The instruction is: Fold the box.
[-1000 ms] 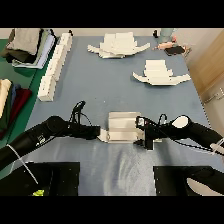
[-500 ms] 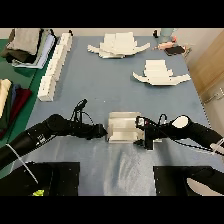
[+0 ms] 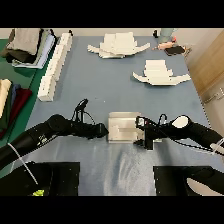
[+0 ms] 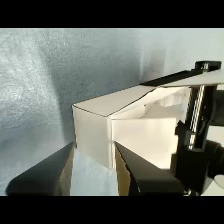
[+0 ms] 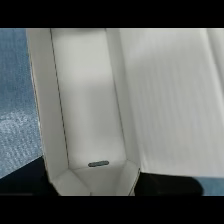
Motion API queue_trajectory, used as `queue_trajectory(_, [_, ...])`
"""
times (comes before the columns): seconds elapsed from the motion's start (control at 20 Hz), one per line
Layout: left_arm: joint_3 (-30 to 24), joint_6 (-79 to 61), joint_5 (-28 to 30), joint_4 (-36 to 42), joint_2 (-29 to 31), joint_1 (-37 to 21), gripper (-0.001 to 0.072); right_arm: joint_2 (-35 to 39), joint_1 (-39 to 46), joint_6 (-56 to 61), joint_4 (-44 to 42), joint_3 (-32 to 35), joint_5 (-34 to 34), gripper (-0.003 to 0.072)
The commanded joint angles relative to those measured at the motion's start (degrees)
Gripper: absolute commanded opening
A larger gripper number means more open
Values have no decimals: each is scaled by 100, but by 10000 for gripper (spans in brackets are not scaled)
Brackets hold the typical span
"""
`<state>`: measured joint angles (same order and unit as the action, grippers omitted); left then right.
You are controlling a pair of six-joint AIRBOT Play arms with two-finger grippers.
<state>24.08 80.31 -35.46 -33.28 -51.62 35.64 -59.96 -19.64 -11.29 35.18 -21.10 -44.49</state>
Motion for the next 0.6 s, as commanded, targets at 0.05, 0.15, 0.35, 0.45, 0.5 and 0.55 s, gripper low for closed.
queue_trajectory(0.05, [221, -234, -197, -61, -138, 238, 414, 4, 2, 9, -4, -4, -2, 539])
queue_trajectory(0.15, [496, 195, -208, -367, -330, 404, 413, 4, 2, 9, -4, -4, 0, 539])
queue_trajectory(0.35, [1147, 2149, -461, -2194, -868, 787, 413, 4, 2, 11, -4, -4, -2, 539])
queue_trajectory(0.45, [1545, 3423, -813, -3335, -1019, 944, 412, 4, 2, 9, -4, -4, -2, 539])
queue_trajectory(0.5, [1740, 3974, -997, -3812, -1080, 1027, 413, 4, 2, 9, -4, -4, -2, 539])
queue_trajectory(0.55, [1945, 4437, -1211, -4260, -1152, 1137, 412, 4, 2, 9, -4, -2, -2, 539])
